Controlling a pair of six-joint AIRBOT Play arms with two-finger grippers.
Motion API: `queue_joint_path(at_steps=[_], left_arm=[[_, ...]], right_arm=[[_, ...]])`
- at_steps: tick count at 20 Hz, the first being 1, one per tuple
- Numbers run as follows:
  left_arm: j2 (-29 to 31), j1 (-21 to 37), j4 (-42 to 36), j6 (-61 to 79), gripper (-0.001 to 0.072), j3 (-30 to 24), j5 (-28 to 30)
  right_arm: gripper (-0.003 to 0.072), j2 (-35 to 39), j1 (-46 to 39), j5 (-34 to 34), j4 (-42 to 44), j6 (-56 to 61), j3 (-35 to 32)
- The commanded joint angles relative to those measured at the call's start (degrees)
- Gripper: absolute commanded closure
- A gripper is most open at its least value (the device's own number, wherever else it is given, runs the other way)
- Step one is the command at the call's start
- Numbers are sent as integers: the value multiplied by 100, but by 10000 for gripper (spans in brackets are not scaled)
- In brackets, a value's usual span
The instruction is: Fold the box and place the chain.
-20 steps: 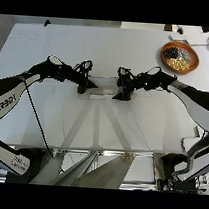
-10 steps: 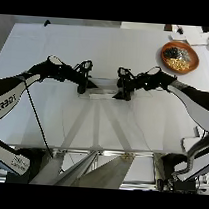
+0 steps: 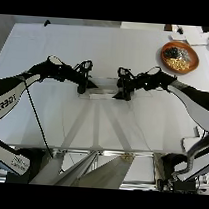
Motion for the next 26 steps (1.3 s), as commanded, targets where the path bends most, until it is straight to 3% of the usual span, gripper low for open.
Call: queue_joint_path(at_steps=[1,17,18,19,22,23,26], left_arm=[[0,-2,0,0,696,-2,4],[2,-2,-42,2,691,-2,-129],[2,0,-42,2,663,-2,-129],[2,0,-42,2,590,-2,-136],[2,0,-39,2,159,-2,-173],[2,2,-39,2,106,-2,-173],[13,7,-37,2,107,-2,-173]], right_arm=[[166,2,7,2,-2,0,-2],[166,2,7,0,-2,0,-2],[166,2,7,0,-2,0,-2],[166,2,7,0,-2,0,-2],[166,2,7,0,-2,0,-2],[166,2,7,0,-2,0,-2],[166,2,7,2,-2,0,-2]])
